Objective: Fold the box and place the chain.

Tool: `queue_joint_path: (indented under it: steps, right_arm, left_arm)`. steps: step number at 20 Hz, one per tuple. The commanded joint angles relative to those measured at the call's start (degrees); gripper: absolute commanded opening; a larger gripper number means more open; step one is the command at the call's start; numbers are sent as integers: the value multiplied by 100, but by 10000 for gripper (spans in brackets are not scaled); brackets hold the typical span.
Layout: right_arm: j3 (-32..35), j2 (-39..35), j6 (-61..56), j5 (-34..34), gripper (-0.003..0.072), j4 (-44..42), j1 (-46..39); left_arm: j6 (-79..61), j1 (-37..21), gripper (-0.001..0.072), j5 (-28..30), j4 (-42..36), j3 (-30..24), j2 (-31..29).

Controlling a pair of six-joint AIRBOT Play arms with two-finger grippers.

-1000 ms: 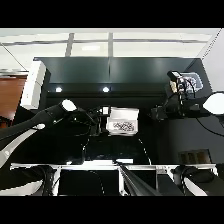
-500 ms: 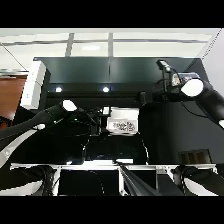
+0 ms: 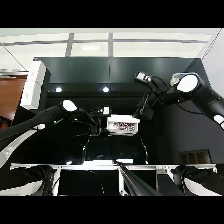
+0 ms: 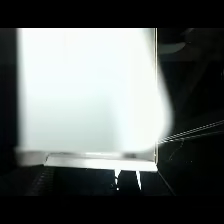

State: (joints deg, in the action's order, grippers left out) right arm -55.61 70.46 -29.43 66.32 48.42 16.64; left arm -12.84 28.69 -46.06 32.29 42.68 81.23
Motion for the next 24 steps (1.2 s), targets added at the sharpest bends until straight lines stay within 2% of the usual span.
queue_joint_path:
  steps: [1, 7, 8, 9, 11, 12, 14, 15, 16, 24]
  right_arm:
    - [365, -17, 796, 22, 720, -190, 201]
    - [457, -17, 1115, -234, 720, -127, 490]
    - [457, -17, 1154, -243, 668, -127, 490]
    - [457, -17, 1172, -249, 585, -125, 490]
    - [457, -17, 1193, -254, 555, -122, 490]
    - [457, -17, 1191, -254, 459, -120, 490]
    - [457, -17, 1191, -289, 408, -122, 490]
    - [457, -17, 1189, -295, 328, -122, 490]
    - [457, -17, 1187, -295, 303, -122, 490]
    - [588, -15, 1165, -446, 302, -175, 492]
  left_arm:
    - [-2, 0, 404, -11, 4, 4, 4]
    - [-7, 0, 404, -7, 4, 7, 4]
    - [-4, 0, 404, -7, 4, 7, 4]
    - [-4, 0, 404, -9, 4, 4, 4]
    - [-4, 0, 404, -9, 4, 7, 4]
    - [-4, 0, 404, -9, 4, 7, 4]
    - [-4, 0, 404, -9, 4, 7, 4]
    - [-4, 0, 404, -9, 4, 7, 4]
    - [-4, 0, 404, -9, 4, 7, 4]
    - [-4, 0, 404, -9, 4, 4, 4]
